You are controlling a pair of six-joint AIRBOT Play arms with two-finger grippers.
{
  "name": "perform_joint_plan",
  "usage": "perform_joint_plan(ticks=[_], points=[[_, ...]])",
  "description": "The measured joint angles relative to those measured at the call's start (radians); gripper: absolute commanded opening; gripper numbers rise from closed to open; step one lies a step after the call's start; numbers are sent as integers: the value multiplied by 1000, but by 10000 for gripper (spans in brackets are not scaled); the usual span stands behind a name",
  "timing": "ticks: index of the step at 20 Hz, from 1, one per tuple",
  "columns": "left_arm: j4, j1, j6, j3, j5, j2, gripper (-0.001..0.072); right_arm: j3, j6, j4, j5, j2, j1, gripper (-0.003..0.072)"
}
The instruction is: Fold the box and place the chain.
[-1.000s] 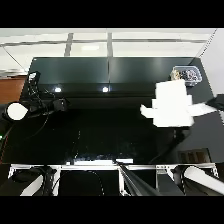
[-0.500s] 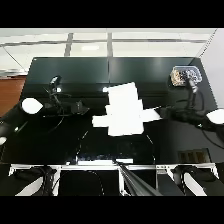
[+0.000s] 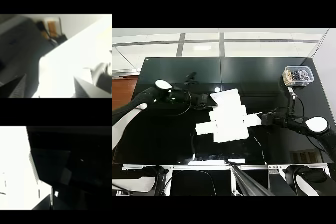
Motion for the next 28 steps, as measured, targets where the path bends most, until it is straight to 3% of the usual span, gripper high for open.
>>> perform_joint_plan(ticks=[2,5,6,7,13,14,16,18,19,20,21,22,25,28], points=[[-9,-5,49,51,-105,-72,572,-2,0,1,-5,0,4,21],[18,-9,112,99,-234,-140,464,-3,1,0,-6,0,8,21],[24,-11,139,108,-260,-151,398,-3,2,1,-7,0,8,21],[31,-15,170,114,-283,-160,395,-3,2,1,-6,0,9,21],[53,-51,299,144,-328,-185,387,-3,4,2,12,0,9,22],[55,-56,308,148,-328,-187,339,-3,4,2,13,0,9,21],[59,-64,323,156,-318,-190,314,-3,4,2,15,0,9,21],[59,-67,332,160,-309,-192,45,-3,4,2,16,0,9,22],[61,-69,338,161,-309,-194,31,-3,4,2,16,0,9,22],[57,-69,346,162,-312,-195,31,-3,4,2,16,0,9,86],[57,-70,350,163,-309,-197,29,-3,4,1,18,0,10,427],[66,-69,356,163,-303,-198,29,-2,4,-1,15,0,10,698],[63,-69,375,169,-301,-199,26,29,4,-67,27,0,8,702],[69,-76,377,172,-304,-177,23,121,3,-224,94,1,4,703]])
